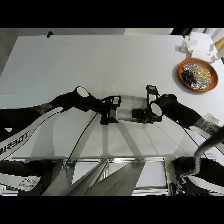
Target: Fold the box and place the chain.
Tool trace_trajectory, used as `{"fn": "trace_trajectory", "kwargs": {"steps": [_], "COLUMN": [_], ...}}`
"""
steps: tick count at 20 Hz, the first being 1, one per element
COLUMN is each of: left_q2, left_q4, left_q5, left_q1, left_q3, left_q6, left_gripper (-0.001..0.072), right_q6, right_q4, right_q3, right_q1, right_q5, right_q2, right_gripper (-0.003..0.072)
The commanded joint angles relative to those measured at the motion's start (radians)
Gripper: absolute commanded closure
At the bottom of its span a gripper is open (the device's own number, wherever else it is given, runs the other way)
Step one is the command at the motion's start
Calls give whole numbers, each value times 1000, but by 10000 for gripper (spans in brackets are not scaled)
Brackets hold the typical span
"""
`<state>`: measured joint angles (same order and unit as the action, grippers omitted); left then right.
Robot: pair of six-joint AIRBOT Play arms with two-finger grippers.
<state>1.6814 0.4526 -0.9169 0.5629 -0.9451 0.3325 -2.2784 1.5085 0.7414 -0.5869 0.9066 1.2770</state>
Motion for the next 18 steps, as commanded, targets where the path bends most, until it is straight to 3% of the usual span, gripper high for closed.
{"fn": "trace_trajectory", "kwargs": {"steps": [1,4,13,14,16,18], "left_q2": [0,0,0,0,0,0], "left_q4": [0,0,0,0,0,0], "left_q5": [0,0,0,0,0,0], "left_q1": [0,0,0,0,0,0], "left_q3": [0,0,0,0,0,0], "left_q6": [1,1,1,1,1,1], "left_gripper": [504,504,504,504,504,504], "right_q6": [0,-3,-2,-2,-2,-2], "right_q4": [24,76,93,92,92,91], "right_q3": [0,0,0,0,0,0], "right_q1": [0,0,-23,-23,-23,-23], "right_q5": [-10,7,20,20,21,21], "right_q2": [-1,-2,4,6,6,7], "right_gripper": [413,470,546,601,591,510]}}
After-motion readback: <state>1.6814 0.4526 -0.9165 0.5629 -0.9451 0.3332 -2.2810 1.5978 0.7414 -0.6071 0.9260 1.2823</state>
